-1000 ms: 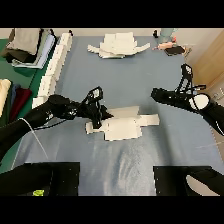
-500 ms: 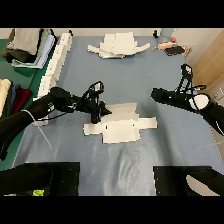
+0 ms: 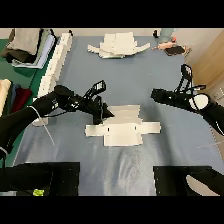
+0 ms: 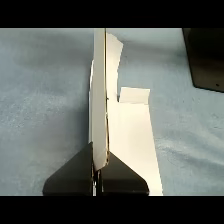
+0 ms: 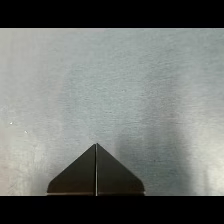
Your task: Fold the box.
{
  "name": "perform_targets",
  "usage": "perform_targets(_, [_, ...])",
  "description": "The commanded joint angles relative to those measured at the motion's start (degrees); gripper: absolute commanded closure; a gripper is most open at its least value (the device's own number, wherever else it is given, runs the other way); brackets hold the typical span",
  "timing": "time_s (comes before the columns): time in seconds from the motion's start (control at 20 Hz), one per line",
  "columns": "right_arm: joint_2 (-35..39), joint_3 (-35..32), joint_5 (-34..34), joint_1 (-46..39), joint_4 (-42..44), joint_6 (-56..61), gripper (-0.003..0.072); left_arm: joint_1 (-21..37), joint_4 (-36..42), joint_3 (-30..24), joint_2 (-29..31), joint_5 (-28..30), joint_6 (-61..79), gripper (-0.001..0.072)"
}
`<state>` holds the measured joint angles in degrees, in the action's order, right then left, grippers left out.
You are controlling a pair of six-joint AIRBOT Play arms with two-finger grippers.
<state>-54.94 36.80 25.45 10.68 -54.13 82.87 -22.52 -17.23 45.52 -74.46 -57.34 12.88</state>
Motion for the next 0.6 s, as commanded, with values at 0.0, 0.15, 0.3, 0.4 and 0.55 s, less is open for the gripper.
perform_targets(0.0, [-0.02,0.04,0.39,0.02,-0.13,-0.04,0.0686,-0.72,0.44,-1.62,-0.22,0.15,0.17,0.0694])
perform_targets(0.15, [0.00,0.04,0.48,0.02,-0.13,-0.04,0.0686,-0.72,0.44,-2.62,-0.20,0.68,0.15,0.0695])
perform_targets(0.3, [0.00,0.04,0.63,0.02,-0.13,-0.04,0.0686,-0.72,0.50,-3.80,0.94,3.15,-0.26,0.0697])
perform_targets(0.4, [0.00,0.04,1.01,0.02,-0.11,-0.44,0.0686,-0.74,0.55,-4.79,4.33,4.00,0.28,0.0698])
perform_targets(0.55, [0.00,0.04,1.05,0.02,-0.13,-0.44,0.0686,-3.78,0.55,-8.57,11.02,9.20,3.89,0.0698])
